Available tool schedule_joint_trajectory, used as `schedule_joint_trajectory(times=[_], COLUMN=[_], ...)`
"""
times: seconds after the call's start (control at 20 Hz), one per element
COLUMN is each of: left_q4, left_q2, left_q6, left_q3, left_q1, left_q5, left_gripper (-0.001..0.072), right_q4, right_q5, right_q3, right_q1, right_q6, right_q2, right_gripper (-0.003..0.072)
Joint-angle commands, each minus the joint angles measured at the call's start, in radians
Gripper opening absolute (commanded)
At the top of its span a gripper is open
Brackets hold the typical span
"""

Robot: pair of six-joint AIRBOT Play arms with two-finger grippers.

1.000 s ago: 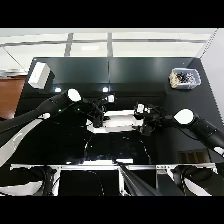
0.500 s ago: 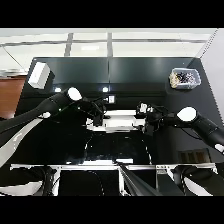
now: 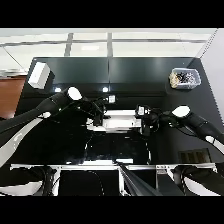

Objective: Fold the box and place the chain.

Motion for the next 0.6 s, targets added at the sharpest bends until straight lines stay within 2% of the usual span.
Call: schedule_joint_trajectory(times=[0.0,0.25,0.55], left_q4=[-0.001,0.004,0.006], left_q2=[0.0,-0.008,-0.008], left_q6=[0.0,0.0,0.0], left_q3=[0.001,0.001,0.001], left_q1=[-0.001,-0.003,-0.001], left_q5=[0.0,0.006,0.006], left_gripper=[0.0024,0.0024,0.0025], right_q4=[0.016,-0.013,-0.133], right_q5=[0.005,0.012,-0.056], right_q3=[0.0,0.0,0.002], right_q1=[-0.001,0.0,0.046], right_q6=[-0.054,-0.045,0.063], right_q2=[-0.047,-0.067,-0.073], right_gripper=[0.0711,0.0712,0.0711])
